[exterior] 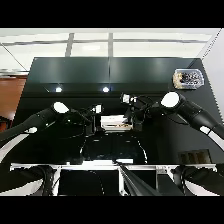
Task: Fold the box and place the chain.
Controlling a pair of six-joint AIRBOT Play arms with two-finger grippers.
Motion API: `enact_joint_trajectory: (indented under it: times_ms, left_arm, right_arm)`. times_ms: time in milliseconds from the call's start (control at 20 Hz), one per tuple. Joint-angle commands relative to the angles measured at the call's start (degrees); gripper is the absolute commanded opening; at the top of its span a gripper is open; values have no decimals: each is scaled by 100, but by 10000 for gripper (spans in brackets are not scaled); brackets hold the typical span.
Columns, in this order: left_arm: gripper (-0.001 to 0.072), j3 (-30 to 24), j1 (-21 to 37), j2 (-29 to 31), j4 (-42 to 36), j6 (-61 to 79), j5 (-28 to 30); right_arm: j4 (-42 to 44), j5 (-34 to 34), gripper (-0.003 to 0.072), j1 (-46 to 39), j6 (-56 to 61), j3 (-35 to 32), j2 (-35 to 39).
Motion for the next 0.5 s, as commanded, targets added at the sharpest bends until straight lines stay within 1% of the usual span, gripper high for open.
enact_joint_trajectory:
  times_ms: [0, 150, 200, 450]
  left_arm:
    - [397, 0, -2, 0, 2, -2, -4]
    - [397, 0, -2, 0, 2, -2, -4]
    - [397, 0, -2, 0, 2, -2, -4]
    - [397, 0, -2, 0, 2, -2, -2]
  right_arm:
    - [-24, 44, 244, 4, 17, -7, -4]
    - [-20, 87, 251, 4, 20, -13, -4]
    - [-20, 83, 322, 4, 17, -13, -4]
    - [-22, 85, 326, 4, 20, -13, -4]
